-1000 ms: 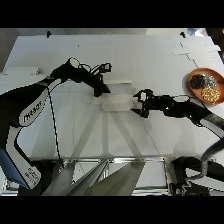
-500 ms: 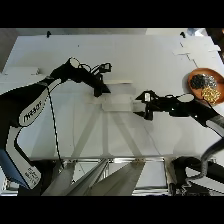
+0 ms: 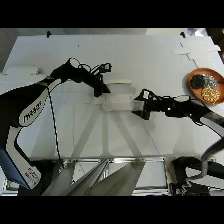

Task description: Fold the box and place the chain.

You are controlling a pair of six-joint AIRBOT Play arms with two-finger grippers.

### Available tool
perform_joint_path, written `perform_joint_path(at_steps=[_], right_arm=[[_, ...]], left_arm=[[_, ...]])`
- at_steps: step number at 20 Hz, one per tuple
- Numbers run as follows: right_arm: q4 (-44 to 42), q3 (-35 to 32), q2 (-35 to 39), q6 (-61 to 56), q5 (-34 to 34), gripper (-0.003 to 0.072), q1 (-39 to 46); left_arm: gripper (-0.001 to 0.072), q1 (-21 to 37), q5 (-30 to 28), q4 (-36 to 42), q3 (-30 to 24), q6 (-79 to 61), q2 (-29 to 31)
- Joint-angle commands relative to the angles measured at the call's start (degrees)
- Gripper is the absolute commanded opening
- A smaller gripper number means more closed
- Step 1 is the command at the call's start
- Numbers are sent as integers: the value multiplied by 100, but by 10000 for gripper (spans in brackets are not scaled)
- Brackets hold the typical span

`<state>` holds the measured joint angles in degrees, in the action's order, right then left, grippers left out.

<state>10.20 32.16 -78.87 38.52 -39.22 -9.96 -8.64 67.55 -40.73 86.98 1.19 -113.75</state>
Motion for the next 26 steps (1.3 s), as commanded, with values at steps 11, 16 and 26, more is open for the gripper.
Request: perform_joint_path(at_steps=[11, 16, 26], right_arm=[[-901, 92, 173, -205, 734, 687, -79], [-896, 249, 170, 61, 739, 687, -68], [-564, 835, -168, 118, 365, 687, 142]], left_arm=[[15, -2, 2, -2, -2, -7, -4], [15, -2, 0, -2, -2, -7, -4], [15, -2, 0, -2, -2, -7, -4]])
